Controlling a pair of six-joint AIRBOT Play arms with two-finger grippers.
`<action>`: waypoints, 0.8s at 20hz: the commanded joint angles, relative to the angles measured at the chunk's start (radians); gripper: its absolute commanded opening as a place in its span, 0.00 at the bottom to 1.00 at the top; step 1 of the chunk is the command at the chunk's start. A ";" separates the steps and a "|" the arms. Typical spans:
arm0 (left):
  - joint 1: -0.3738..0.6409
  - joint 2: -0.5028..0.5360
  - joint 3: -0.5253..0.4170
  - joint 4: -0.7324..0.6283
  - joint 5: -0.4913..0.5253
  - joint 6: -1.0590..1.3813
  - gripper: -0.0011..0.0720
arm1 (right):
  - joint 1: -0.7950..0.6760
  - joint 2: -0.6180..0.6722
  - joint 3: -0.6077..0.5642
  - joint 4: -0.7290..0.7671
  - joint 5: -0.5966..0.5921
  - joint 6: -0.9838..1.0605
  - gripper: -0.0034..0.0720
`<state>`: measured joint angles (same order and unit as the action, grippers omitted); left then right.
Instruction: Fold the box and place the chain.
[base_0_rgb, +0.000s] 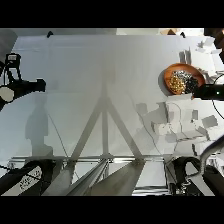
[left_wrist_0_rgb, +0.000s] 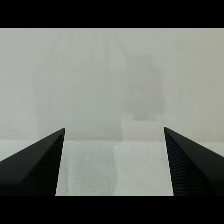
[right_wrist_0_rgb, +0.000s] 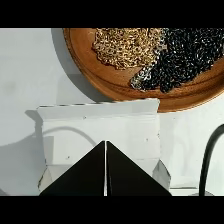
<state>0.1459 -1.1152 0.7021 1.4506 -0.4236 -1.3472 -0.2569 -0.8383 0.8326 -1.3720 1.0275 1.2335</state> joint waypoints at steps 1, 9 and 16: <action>0.000 0.001 0.000 0.000 0.000 0.000 0.97 | -0.001 0.001 0.000 0.027 -0.002 0.000 0.06; 0.000 0.001 0.000 0.000 0.000 0.000 0.97 | -0.001 -0.038 0.000 -0.234 -0.062 0.201 0.40; 0.000 0.001 0.000 0.000 0.000 0.000 0.97 | -0.001 -0.172 0.001 -0.587 0.224 0.248 0.60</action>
<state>0.1459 -1.1149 0.7021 1.4506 -0.4236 -1.3472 -0.2577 -0.9585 0.8326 -1.7741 1.1221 1.4555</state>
